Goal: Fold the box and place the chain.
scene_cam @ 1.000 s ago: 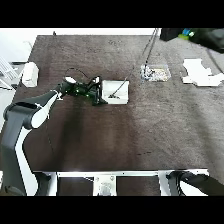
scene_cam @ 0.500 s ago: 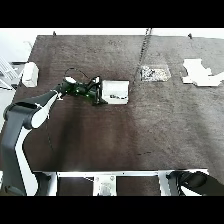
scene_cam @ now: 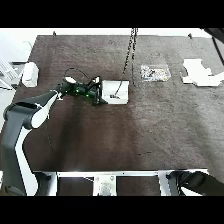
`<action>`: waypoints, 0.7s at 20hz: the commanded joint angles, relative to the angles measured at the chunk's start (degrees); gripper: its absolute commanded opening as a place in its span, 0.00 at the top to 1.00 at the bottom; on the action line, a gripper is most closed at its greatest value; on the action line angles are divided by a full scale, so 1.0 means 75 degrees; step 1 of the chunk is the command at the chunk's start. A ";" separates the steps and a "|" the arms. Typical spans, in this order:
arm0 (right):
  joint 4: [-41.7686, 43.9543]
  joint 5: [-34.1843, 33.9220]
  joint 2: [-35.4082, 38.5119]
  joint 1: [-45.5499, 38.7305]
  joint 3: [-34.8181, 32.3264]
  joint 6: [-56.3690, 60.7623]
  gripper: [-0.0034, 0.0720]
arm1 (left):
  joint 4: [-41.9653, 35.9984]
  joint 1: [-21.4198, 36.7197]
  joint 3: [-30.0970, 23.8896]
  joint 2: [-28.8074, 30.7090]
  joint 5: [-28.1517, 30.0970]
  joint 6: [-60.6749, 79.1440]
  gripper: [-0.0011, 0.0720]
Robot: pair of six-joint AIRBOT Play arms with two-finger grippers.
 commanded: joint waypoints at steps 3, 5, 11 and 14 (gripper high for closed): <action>-0.0015 0.0070 -0.0265 0.0012 -0.0061 0.0254 0.94 | 0.0000 0.0006 0.0003 0.0006 0.0003 0.0000 0.42; -0.0015 0.0306 -0.0332 0.0012 -0.0157 0.0469 0.94 | 0.0000 0.0006 0.0003 0.0006 0.0003 0.0003 0.42; -0.0015 0.0201 -0.0918 -0.0006 -0.0685 0.0769 0.94 | 0.0000 0.0006 0.0003 0.0006 0.0003 0.0003 0.42; -0.0015 0.0210 -0.1451 -0.0006 -0.0755 0.1128 0.94 | 0.0000 0.0006 0.0003 0.0006 0.0003 0.0003 0.42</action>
